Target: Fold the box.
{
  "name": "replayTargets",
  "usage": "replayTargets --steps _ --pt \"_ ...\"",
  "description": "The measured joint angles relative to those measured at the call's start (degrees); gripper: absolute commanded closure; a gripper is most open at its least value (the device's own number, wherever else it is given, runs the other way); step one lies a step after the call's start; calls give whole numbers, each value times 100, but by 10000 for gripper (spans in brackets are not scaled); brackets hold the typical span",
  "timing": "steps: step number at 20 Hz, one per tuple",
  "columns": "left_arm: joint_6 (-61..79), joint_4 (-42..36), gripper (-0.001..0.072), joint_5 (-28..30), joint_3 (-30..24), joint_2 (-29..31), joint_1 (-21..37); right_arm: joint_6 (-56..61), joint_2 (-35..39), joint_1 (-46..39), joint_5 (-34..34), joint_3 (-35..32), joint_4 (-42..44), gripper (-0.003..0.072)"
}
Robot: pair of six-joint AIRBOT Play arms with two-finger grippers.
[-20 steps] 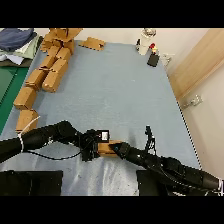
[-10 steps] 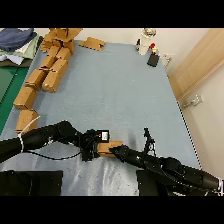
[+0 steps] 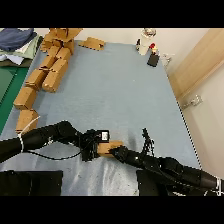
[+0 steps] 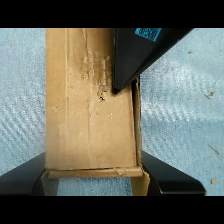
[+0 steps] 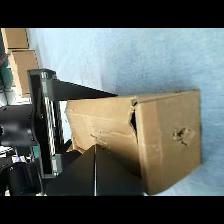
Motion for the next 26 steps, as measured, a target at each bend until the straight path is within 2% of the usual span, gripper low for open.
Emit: replayTargets --steps 11,20,23,26 --pt "-2 -2 197 2 0 0 0 -4 9 0 -76 168 -74 683" --pt "-2 -2 198 2 0 0 2 -20 68 -7 -39 391 -664 683" --pt "-2 -2 197 0 0 0 2 -22 79 -76 -284 417 -984 683" --pt "-2 -2 198 0 0 0 0 -22 81 -243 -1016 651 -1596 683"
